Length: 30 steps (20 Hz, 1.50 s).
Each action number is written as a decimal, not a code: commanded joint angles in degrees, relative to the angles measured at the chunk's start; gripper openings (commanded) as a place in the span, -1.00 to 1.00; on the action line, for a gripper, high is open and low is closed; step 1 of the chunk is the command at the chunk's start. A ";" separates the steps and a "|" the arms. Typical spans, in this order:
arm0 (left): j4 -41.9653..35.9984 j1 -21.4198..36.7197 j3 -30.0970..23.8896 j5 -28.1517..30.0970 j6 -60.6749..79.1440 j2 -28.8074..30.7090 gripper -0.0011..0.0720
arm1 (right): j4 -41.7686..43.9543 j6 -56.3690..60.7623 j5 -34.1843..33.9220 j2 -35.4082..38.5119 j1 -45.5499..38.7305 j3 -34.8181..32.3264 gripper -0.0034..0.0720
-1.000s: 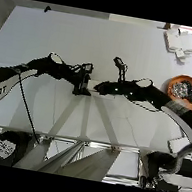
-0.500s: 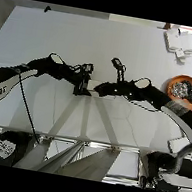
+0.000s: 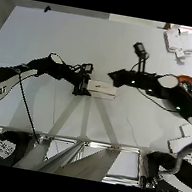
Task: Fold the box and place the chain.
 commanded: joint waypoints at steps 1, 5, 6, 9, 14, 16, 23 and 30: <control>0.04 0.00 0.02 0.13 0.09 0.04 -0.10 | -13.44 4.96 2.36 9.66 -8.87 0.09 -0.88; 0.04 0.00 0.02 0.13 0.09 0.04 -0.10 | -39.36 19.56 11.23 18.69 -22.08 0.09 -0.88; 0.04 0.00 0.02 0.13 0.09 0.04 -0.10 | -44.61 22.25 13.42 19.98 -25.29 0.09 -0.88; 0.04 0.00 0.02 0.13 0.09 0.04 -0.10 | -51.52 23.80 16.85 21.46 -33.33 0.09 -0.88; 0.04 -0.02 0.02 0.11 0.09 0.04 -0.10 | -51.43 23.80 16.81 21.51 -39.12 0.09 -0.88; 0.02 -0.02 0.02 0.09 0.07 0.04 -0.10 | -51.36 23.80 16.81 21.51 -39.10 0.09 -0.88; -0.15 -0.87 0.02 -1.60 -0.13 0.17 -0.94 | -51.21 23.80 16.81 21.53 -39.10 0.09 -0.88; 10.14 -1.07 0.02 6.34 -6.03 14.16 -0.95 | -51.21 23.80 16.81 21.53 -39.10 0.09 -0.88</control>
